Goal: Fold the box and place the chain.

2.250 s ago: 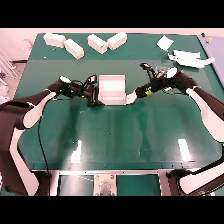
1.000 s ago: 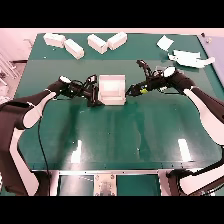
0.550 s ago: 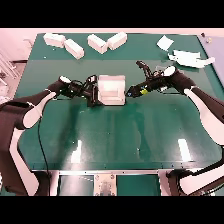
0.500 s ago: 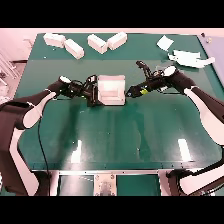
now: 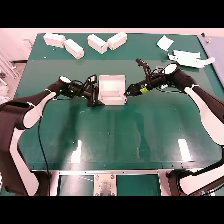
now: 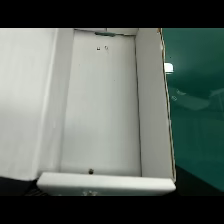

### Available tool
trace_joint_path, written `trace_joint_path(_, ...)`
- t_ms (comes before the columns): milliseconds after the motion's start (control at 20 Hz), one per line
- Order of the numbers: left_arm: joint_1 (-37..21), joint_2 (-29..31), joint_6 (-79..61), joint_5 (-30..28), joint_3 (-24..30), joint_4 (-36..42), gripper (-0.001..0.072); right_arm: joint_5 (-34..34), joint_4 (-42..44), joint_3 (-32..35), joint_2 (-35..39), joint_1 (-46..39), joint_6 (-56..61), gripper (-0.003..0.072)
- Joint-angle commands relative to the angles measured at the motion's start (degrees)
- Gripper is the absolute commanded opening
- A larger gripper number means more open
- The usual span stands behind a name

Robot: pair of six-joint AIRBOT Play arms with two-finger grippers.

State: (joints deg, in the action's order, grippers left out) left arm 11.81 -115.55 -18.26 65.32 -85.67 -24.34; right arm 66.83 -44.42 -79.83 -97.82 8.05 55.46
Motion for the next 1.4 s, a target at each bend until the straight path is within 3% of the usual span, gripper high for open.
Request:
trace_joint_path(0, -0.02, 0.02, -0.04, 0.09, 0.02, -0.04, 0.0627, -0.37, -0.81, 0.02, -0.42, 0.04, 0.04, 0.0327)
trace_joint_path(100, -0.02, 0.02, -0.04, 0.09, 0.02, -0.02, 0.0627, -0.68, -1.22, 0.02, -0.52, 0.04, 0.07, 0.0452)
trace_joint_path(550, -0.02, 0.02, -0.04, 0.11, 0.02, -0.02, 0.0627, -4.22, -1.75, -0.04, -0.52, 1.40, 4.00, 0.0454)
trace_joint_path(1350, -0.02, 0.00, -0.04, 0.13, 0.02, -0.02, 0.0627, -5.49, -22.51, -4.92, -0.55, 10.10, 30.80, 0.0450)
